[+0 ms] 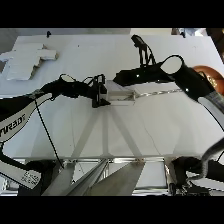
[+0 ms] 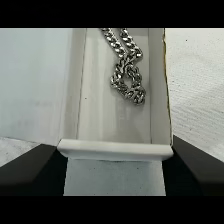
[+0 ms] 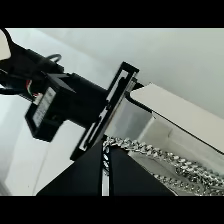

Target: Fold the box and place the chain.

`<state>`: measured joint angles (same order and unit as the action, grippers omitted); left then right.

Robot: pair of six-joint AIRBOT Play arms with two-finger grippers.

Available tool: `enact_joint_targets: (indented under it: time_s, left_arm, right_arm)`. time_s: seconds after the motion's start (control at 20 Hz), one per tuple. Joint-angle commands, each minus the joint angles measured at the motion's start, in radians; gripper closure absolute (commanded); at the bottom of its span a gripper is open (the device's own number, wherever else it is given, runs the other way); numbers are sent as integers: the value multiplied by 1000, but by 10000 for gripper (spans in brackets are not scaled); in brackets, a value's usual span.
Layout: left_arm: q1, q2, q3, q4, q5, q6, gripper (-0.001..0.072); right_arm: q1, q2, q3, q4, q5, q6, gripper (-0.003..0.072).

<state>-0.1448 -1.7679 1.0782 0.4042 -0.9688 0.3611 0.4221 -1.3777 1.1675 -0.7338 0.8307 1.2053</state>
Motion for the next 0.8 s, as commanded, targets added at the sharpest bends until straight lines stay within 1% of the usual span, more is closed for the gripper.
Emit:
enact_joint_targets:
  time_s: [0.0,0.15,0.2,0.25,0.3,0.4,0.5,0.6,0.65,0.75]
  left_arm:
    - [0,0,0,0,0,0,209]
    - [0,0,0,0,0,0,209]
    - [0,0,0,0,1,0,209]
    - [0,0,0,0,0,0,209]
    - [0,0,0,0,0,0,209]
    - [0,0,0,0,0,0,209]
    - [0,0,0,0,0,0,209]
    - [0,0,0,0,0,0,209]
    - [0,0,0,0,0,0,209]
    - [0,0,0,0,0,0,209]
  right_arm:
    - [8,-63,0,-75,60,-15,676]
    - [21,-126,0,-178,56,72,671]
    - [21,-131,0,-180,60,84,596]
    - [21,-129,0,-179,60,80,465]
    - [20,-123,0,-180,60,80,413]
    - [6,-95,0,-175,69,79,413]
    - [-40,-39,0,-181,100,78,413]
    - [-128,18,0,-195,150,85,413]
    - [-188,42,0,-216,178,126,413]
    - [-301,63,0,-323,239,240,413]
